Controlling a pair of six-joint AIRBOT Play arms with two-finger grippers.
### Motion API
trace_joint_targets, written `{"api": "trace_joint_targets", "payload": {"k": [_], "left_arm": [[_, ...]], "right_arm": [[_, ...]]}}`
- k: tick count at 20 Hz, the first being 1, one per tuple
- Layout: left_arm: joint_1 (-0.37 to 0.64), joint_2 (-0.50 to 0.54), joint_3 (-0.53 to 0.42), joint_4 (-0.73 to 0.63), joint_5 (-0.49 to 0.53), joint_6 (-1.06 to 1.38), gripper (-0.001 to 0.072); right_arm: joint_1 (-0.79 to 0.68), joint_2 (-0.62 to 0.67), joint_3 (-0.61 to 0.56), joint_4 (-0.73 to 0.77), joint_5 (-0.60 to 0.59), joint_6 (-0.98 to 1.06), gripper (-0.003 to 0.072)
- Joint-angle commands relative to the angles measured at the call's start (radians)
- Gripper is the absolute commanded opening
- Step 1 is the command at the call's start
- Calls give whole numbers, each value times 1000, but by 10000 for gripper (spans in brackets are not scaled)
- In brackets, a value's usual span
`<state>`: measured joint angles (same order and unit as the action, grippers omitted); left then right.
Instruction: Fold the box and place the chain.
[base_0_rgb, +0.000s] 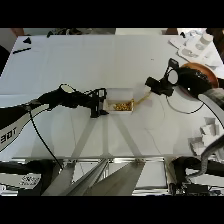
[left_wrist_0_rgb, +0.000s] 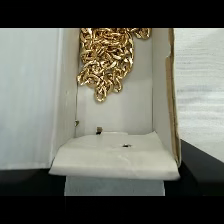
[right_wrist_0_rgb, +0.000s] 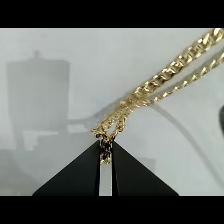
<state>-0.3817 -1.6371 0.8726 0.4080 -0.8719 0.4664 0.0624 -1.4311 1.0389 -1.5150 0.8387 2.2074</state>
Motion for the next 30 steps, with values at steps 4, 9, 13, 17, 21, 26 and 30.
{"api": "trace_joint_targets", "payload": {"k": [4, 9, 13, 17, 21, 26, 30], "left_arm": [[0, 0, 0, 0, 0, 0, 318], [0, 0, 0, 0, 0, 0, 318], [0, 0, 0, 0, 0, 0, 318], [0, 0, 0, 0, 0, 0, 318], [0, 0, 0, 0, 0, 0, 318], [0, 0, 0, 0, 0, 0, 318], [0, 0, 0, 0, 0, 0, 318]], "right_arm": [[29, 177, 0, -6, 119, -326, 14], [155, 252, 0, 22, 209, -517, 15], [265, 253, 1, 61, 173, -535, 16], [352, 253, 5, 91, 82, -541, 16], [411, 251, 22, 189, -50, -541, 14], [447, 230, 86, 214, -77, -541, 14], [449, 226, 86, 227, -65, -541, 14]]}}
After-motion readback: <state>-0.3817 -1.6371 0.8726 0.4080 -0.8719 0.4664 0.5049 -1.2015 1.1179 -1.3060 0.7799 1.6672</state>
